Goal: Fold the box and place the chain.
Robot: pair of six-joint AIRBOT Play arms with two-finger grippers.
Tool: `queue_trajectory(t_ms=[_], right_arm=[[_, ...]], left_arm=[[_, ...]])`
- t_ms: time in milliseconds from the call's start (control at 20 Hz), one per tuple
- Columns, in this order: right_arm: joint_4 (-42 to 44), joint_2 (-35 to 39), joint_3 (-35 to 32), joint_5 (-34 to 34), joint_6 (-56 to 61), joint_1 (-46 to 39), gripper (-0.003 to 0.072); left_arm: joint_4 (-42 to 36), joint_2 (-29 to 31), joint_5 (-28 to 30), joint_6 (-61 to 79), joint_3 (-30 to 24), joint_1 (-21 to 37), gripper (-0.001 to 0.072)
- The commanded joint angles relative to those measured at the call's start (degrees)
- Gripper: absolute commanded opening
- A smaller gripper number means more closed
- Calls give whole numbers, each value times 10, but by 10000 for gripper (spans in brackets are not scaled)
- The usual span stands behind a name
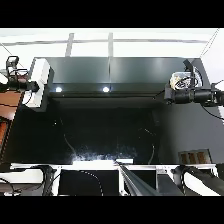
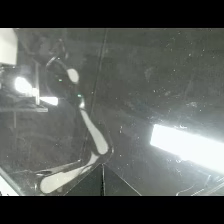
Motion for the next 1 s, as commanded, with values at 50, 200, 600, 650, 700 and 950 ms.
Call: queue_trajectory(t_ms=[50,200,600,650,700,950], right_arm=[[-5,1,45,19,4,-4,5],[-66,1,130,39,17,4,4],[-381,148,75,-265,177,94,3],[-383,163,29,-316,177,104,3],[-383,170,-24,-362,179,115,3],[-389,170,-201,-492,217,131,6]], left_arm=[[28,36,-75,1,52,-3,720],[-1,108,-117,1,84,-4,719],[-174,327,-170,4,-70,-80,23],[-173,364,-135,4,-127,-113,23],[-174,394,-96,5,-180,-146,23],[-168,462,33,2,-339,-256,24]])
